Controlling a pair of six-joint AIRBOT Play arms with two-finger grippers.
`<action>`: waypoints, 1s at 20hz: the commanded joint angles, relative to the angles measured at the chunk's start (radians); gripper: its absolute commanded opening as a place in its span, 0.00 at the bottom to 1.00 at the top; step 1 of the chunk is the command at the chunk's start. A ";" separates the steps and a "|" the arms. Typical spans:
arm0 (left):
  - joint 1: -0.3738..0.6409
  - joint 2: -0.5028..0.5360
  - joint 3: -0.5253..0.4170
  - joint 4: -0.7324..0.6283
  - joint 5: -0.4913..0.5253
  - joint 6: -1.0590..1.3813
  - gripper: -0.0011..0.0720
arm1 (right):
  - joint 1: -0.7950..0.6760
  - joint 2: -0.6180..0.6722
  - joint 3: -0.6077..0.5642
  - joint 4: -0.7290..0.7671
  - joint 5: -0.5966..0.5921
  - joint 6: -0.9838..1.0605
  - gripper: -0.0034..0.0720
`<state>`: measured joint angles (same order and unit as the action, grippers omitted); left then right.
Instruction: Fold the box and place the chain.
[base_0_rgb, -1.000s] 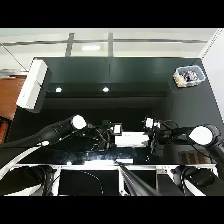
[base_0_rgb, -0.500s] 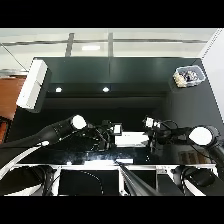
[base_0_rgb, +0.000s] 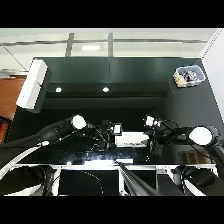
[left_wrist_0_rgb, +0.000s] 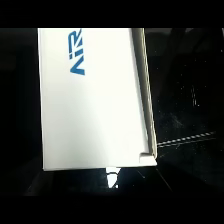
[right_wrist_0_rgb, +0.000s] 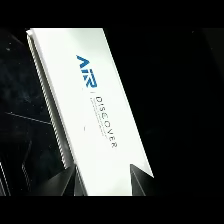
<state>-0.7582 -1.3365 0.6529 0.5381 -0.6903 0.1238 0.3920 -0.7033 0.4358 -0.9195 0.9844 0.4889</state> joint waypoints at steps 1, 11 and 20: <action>-0.001 0.000 0.000 0.000 -0.001 -0.001 0.56 | 0.001 0.000 0.000 -0.002 0.024 0.001 0.53; -0.001 0.000 0.000 0.000 -0.001 -0.001 0.56 | 0.001 0.000 -0.019 0.002 0.024 0.001 0.54; -0.001 0.000 0.000 0.000 -0.001 -0.001 0.56 | 0.001 -0.005 -0.032 -0.010 0.003 0.021 0.54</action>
